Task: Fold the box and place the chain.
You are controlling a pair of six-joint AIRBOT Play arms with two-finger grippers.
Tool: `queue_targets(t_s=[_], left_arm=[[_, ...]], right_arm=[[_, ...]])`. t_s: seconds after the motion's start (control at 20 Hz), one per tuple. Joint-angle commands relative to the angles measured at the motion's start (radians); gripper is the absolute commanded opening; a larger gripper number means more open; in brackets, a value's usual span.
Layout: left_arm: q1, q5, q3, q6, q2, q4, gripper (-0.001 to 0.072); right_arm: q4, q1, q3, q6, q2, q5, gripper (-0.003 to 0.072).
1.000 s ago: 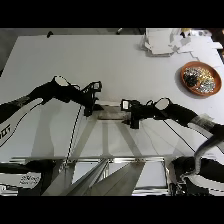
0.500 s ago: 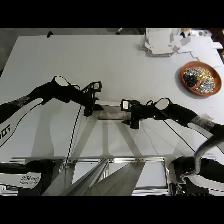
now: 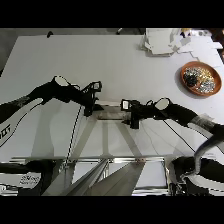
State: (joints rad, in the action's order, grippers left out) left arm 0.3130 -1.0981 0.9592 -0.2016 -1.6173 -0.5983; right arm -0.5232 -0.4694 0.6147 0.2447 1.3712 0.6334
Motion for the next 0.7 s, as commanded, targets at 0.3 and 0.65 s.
queue_targets(t_s=[0.3,0.65], left_arm=[[-0.042,-0.01,0.001,0.069,0.117,-0.038,0.05],[-0.055,-0.065,0.001,0.325,0.386,-0.36,0.0122]], right_arm=[[0.0,0.0,0.0,0.0,0.0,0.0,0.0381],[0.0,0.0,0.0,0.0,0.0,0.0,0.0381]])
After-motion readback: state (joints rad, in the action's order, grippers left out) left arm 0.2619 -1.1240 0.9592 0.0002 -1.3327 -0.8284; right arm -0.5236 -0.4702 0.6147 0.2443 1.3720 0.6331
